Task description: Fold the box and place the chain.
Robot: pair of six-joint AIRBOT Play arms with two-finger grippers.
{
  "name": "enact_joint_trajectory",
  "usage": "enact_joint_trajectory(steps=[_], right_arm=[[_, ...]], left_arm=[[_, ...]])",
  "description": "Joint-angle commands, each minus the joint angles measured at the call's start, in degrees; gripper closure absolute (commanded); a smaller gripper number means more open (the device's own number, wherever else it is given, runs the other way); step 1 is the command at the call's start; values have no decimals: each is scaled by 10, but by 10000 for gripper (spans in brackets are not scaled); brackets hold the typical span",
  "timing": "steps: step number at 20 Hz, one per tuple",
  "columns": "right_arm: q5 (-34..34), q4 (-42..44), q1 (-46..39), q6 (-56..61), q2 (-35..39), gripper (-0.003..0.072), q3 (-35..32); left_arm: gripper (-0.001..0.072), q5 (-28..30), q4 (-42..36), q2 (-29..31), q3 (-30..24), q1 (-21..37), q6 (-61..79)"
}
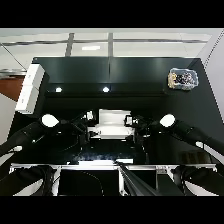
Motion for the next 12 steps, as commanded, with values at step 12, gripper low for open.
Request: enact_joint_trajectory(steps=[12], right_arm=[[0,0,0,0,0,199,0]], left_arm=[[493,-28,-72,-16,2,-4,27]])
